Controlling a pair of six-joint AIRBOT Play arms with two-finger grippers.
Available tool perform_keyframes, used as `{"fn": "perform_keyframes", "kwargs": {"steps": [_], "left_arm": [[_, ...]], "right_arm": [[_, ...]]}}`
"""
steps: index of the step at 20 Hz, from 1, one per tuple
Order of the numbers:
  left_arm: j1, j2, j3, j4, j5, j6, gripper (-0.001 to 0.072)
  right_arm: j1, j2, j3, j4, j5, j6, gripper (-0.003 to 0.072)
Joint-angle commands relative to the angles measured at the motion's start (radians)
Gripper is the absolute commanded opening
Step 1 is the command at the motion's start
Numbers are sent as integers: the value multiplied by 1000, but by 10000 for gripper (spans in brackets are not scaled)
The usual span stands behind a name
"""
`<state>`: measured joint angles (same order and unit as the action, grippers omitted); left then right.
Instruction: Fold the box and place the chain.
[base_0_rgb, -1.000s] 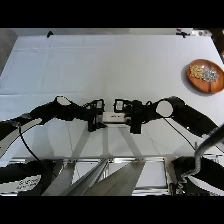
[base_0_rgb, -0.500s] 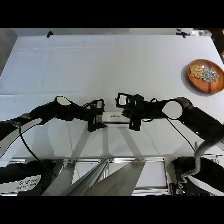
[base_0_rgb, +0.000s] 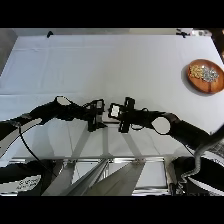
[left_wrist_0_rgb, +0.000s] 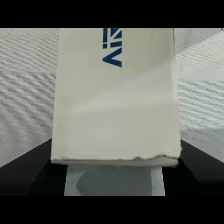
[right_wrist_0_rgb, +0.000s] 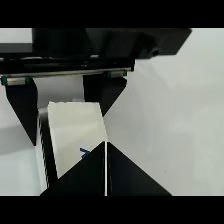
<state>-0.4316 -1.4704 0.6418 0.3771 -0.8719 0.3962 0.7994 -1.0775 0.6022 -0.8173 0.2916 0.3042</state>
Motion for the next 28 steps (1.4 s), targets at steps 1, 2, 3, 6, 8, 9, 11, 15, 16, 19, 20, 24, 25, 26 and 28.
{"fn": "perform_keyframes", "kwargs": {"steps": [1,2,3,6,8,9,11,15,16,19,20,24,25,26,28], "left_arm": [[0,1,0,0,0,-1,276],[0,1,0,0,0,0,276],[0,1,0,0,0,0,276],[0,1,0,0,0,0,276],[0,1,0,0,0,0,276],[0,1,0,0,0,0,276],[0,1,0,0,0,0,276],[0,1,0,0,0,0,276],[0,1,0,0,0,0,276],[0,1,0,0,0,0,276],[0,1,0,0,0,0,276],[0,1,0,0,0,0,276],[0,1,0,0,0,0,276],[0,1,0,0,0,0,276],[0,1,0,0,0,0,276]], "right_arm": [[22,-26,-34,-15,-79,-25,10],[22,-26,-46,-17,-82,-25,10],[22,-26,-64,-17,-85,-25,10],[59,-26,-153,-18,-171,-26,9],[110,-26,-206,-28,-291,-26,9],[140,-26,-227,-39,-357,-26,9],[188,-26,-254,-88,-452,-26,9],[230,-31,-281,-100,-496,-26,9],[242,-33,-287,-100,-501,-26,9],[282,-37,-305,-99,-545,-26,9],[288,-37,-308,-99,-547,-26,9],[291,-36,-309,-98,-579,-26,9],[291,-35,-309,-98,-621,-26,9],[291,-25,-308,-89,-653,-25,9],[291,14,-307,-60,-698,-26,9]]}}
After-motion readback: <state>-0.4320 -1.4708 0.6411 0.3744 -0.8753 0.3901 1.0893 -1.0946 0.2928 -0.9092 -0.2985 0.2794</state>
